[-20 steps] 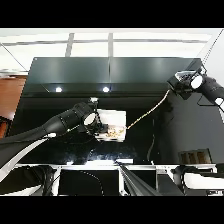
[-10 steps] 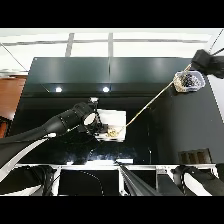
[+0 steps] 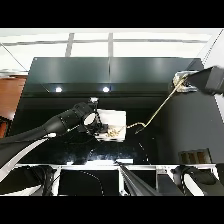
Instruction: Fold the box and place the chain.
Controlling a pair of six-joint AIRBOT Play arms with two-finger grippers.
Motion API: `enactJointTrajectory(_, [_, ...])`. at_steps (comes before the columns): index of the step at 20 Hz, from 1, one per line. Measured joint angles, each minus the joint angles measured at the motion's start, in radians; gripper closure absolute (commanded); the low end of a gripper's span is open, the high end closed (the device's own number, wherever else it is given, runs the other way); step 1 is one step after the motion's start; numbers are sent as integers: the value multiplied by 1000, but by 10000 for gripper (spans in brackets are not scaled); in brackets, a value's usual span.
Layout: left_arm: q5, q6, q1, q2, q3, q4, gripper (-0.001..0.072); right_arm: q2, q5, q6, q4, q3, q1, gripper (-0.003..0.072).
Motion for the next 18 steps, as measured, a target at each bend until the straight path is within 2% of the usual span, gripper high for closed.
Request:
enactJointTrajectory(4, [0,0,0,0,0,0,677,10,-15,14,29,-95,172,642])
enactJointTrajectory(9, [-1,0,0,0,0,0,677,-14,-207,65,40,-253,410,642])
enactJointTrajectory(15, [-8,0,0,0,0,0,677,-159,-428,88,55,-317,600,642])
enactJointTrajectory(18, [-19,0,0,-1,0,0,677,-234,-481,92,55,-324,644,641])
